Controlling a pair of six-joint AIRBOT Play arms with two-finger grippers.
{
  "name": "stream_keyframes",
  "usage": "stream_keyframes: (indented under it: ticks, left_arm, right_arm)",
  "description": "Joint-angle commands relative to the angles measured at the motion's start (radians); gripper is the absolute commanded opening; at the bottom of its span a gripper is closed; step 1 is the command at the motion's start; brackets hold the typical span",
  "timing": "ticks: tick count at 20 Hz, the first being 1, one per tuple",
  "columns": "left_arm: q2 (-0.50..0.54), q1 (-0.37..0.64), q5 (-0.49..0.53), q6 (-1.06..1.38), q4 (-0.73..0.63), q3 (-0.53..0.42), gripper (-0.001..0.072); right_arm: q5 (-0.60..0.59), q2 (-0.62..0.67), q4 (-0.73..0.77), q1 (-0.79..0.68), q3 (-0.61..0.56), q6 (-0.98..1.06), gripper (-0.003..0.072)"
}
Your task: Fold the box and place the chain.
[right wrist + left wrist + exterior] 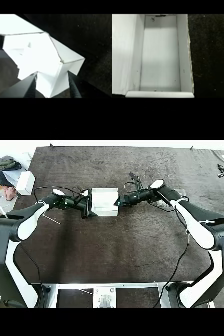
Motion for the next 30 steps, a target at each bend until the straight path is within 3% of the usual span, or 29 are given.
stream_keyframes:
  ticks: [1,4,14,17,23,30]
  left_arm:
    - [0.000,0.000,0.000,0.000,0.000,0.000,0.0236]
    - [0.000,0.000,0.000,0.000,0.000,0.000,0.0236]
    - [0.000,0.000,0.000,0.000,0.000,0.000,0.0236]
    - [0.000,0.000,0.000,0.000,0.000,0.000,0.0236]
    - [0.000,0.000,0.000,0.000,0.000,0.000,0.0236]
    - [0.000,0.000,0.000,0.000,0.000,0.000,0.0236]
  right_arm:
    - [-0.007,0.000,-0.155,0.043,0.044,0.109,0.0440]
    - [-0.028,0.000,-0.209,0.081,0.064,0.149,0.0439]
    - [-0.106,0.000,-0.599,0.188,0.074,0.443,0.0439]
    - [-0.068,-0.016,-0.679,0.210,0.141,0.520,0.0439]
    - [0.154,-0.124,-0.809,0.254,0.378,0.637,0.0439]
    - [0.163,-0.159,-0.853,0.268,0.391,0.765,0.0438]
